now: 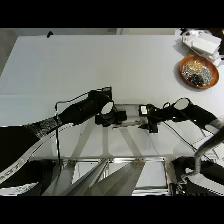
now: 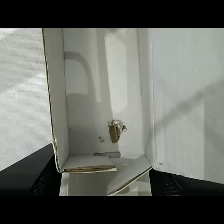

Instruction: Fold the box and place the chain.

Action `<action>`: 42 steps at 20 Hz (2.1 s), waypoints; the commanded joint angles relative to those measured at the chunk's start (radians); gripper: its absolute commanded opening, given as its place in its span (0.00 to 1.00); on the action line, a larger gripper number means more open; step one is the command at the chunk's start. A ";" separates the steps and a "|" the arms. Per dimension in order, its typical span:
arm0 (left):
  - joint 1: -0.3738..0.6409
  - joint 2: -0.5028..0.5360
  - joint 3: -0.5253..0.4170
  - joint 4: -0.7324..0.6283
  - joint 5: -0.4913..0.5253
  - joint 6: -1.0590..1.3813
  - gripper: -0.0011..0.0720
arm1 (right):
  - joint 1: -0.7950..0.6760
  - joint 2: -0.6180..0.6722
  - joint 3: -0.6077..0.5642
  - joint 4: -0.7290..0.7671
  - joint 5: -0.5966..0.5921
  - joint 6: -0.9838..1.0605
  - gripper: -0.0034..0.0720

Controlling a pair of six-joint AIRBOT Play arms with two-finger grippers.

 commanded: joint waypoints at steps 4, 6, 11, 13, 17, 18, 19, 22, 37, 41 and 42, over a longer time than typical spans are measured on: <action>-0.027 -0.024 0.002 0.046 0.003 -0.092 0.44 | 0.000 0.001 0.001 0.000 0.000 0.000 0.47; -0.042 -0.040 0.002 0.046 0.005 -0.091 0.44 | 0.000 0.001 0.001 0.000 0.000 0.000 0.47; -0.052 -0.047 0.002 0.047 0.013 -0.092 0.19 | 0.000 0.001 0.001 0.000 0.000 0.000 0.47; -0.052 -0.047 0.002 0.047 0.013 -0.092 0.09 | 0.000 0.001 0.001 0.000 0.000 0.000 0.47; -0.053 -0.047 0.002 0.051 0.019 -0.111 0.02 | 0.000 0.001 0.001 0.000 0.000 0.000 0.47; -0.056 -0.047 0.002 0.060 0.021 -0.129 0.02 | 0.000 0.001 0.001 0.000 0.000 0.000 0.47; -0.057 -0.047 0.002 0.061 0.030 -0.131 0.02 | 0.000 0.001 0.001 0.000 0.000 0.000 0.47; -0.057 -0.047 0.002 0.050 0.063 -0.130 0.26 | 0.000 0.001 0.001 0.000 0.000 0.000 0.47; -0.047 -0.031 0.002 0.019 -0.006 -0.118 0.61 | 0.000 0.001 0.001 0.000 0.000 0.000 0.47; 0.006 0.030 0.002 0.012 -0.111 -0.010 0.61 | 0.000 0.001 0.001 0.000 0.000 0.000 0.47; 0.024 0.046 0.002 0.011 -0.119 -0.007 0.61 | 0.000 0.001 0.001 0.000 0.000 0.000 0.47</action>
